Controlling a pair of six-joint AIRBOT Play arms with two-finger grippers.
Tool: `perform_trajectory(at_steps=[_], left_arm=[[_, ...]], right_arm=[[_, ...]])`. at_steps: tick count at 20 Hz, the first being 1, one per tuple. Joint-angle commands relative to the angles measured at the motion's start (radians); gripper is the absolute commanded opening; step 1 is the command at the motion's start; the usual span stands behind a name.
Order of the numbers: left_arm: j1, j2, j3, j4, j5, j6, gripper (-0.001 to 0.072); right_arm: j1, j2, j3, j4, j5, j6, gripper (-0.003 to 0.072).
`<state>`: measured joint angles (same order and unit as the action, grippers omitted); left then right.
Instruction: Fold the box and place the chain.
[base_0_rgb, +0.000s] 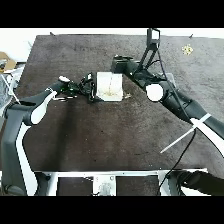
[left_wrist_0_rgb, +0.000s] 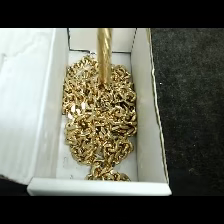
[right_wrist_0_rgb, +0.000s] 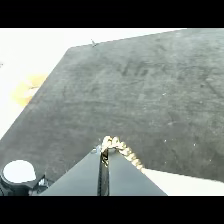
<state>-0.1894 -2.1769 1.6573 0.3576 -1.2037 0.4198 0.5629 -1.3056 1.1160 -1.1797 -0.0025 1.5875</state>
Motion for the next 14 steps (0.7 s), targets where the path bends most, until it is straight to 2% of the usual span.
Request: perform_trajectory(at_steps=[1, 6, 7, 8, 9, 12, 13, 14], left_arm=[[0.0, 0.0, 0.0, 0.0, 0.0, 0.0, 0.0459], [0.0, 0.0, 0.0, 0.0, 0.0, 0.0, 0.0459], [0.0, 0.0, 0.0, 0.0, 0.0, 0.0, 0.0459], [0.0, 0.0, 0.0, 0.0, 0.0, 0.0, 0.0459], [0.0, 0.0, 0.0, 0.0, 0.0, 0.0, 0.0459], [0.0, 0.0, 0.0, 0.0, 0.0, 0.0, 0.0459], [0.0, 0.0, 0.0, 0.0, 0.0, 0.0, 0.0459], [0.0, 0.0, 0.0, 0.0, 0.0, 0.0, 0.0459]], right_arm=[[0.022, -0.072, 0.002, -0.002, 0.05, 0.006, 0.0004], [0.021, -0.184, 0.002, -0.004, 0.17, 0.005, 0.0019], [0.013, -0.183, 0.002, -0.024, 0.195, 0.002, 0.0241], [0.0, -0.176, 0.002, -0.06, 0.23, 0.002, 0.034], [-0.023, -0.162, 0.002, -0.091, 0.287, 0.002, 0.0263], [-0.122, -0.111, 0.002, -0.22, 0.482, -0.014, 0.0264], [-0.166, -0.1, 0.002, -0.224, 0.542, -0.084, 0.0258], [-0.212, -0.1, 0.002, -0.187, 0.586, -0.182, 0.0208]])
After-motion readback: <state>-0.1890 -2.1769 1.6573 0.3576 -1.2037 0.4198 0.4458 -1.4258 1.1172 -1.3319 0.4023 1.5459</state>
